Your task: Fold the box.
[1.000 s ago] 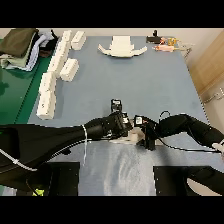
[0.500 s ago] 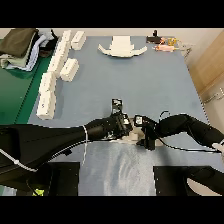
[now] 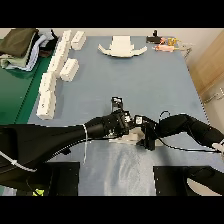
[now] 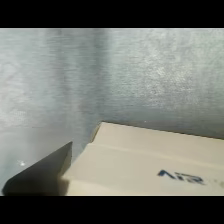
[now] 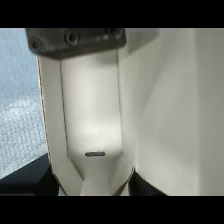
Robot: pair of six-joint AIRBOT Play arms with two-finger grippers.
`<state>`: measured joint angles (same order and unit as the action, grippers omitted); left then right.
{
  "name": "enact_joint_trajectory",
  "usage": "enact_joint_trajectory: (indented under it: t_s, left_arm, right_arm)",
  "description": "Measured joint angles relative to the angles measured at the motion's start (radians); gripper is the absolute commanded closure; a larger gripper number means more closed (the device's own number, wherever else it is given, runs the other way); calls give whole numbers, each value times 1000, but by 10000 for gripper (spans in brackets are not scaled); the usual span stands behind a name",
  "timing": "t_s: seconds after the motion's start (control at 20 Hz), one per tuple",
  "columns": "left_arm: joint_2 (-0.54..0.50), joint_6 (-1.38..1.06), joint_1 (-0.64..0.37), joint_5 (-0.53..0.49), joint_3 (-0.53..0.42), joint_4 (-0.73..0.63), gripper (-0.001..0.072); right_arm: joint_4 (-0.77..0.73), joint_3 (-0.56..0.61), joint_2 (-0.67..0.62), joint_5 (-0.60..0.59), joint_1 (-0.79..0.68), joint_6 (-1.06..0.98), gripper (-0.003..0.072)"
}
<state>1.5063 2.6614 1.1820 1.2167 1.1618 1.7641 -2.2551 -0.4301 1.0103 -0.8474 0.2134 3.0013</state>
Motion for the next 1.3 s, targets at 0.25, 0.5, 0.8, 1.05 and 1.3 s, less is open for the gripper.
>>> enact_joint_trajectory:
  t_s: [0.25, 0.5, 0.8, 1.05, 1.3]
  left_arm:
    - [-105, -37, -22, 100, 17, 5, 325]
    - [-268, -137, -80, 191, 20, -21, 699]
    - [-403, -566, -272, 221, -19, -274, 695]
    - [-470, -1089, -411, 71, -162, -494, 694]
    - [-465, -1329, -455, -87, -272, -479, 696]
  right_arm:
    - [-1, 0, 0, 0, 1, 1, 180]
    - [0, 0, 0, -1, 1, 1, 179]
    - [1, 0, 0, -1, 1, 1, 179]
    - [0, 0, 0, 0, 1, 1, 180]
    - [0, 0, 0, 0, 1, 0, 180]
